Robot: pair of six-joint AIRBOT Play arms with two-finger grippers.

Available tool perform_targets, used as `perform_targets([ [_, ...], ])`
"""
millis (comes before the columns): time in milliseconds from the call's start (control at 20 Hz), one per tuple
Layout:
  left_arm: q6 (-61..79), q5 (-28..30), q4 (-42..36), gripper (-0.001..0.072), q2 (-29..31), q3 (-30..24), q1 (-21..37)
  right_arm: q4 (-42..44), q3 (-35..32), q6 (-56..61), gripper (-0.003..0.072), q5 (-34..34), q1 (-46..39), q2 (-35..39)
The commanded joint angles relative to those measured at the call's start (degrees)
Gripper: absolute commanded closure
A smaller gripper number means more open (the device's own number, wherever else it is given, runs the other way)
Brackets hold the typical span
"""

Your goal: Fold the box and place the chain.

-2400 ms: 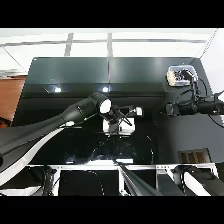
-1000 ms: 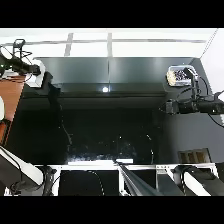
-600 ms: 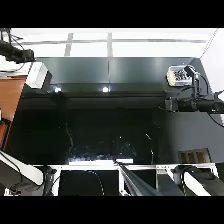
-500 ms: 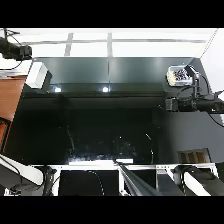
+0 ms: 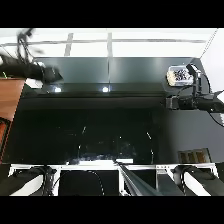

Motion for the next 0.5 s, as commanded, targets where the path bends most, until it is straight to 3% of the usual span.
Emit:
perform_targets([
  [0,-0.44,16.83,3.21,0.0686,17.29,-27.08,-7.67,-5.95,-0.59,-0.44,0.0675,-3.96,0.02,0.0],
  [150,-1.97,16.57,3.3,0.0685,24.28,-34.23,-6.25,-5.92,-0.59,-0.46,0.0675,-3.98,0.02,0.0],
  [450,-1.95,16.9,3.26,0.0684,26.64,-34.69,-5.81,-5.92,-0.59,-0.46,0.0675,-4.0,0.02,0.0],
])
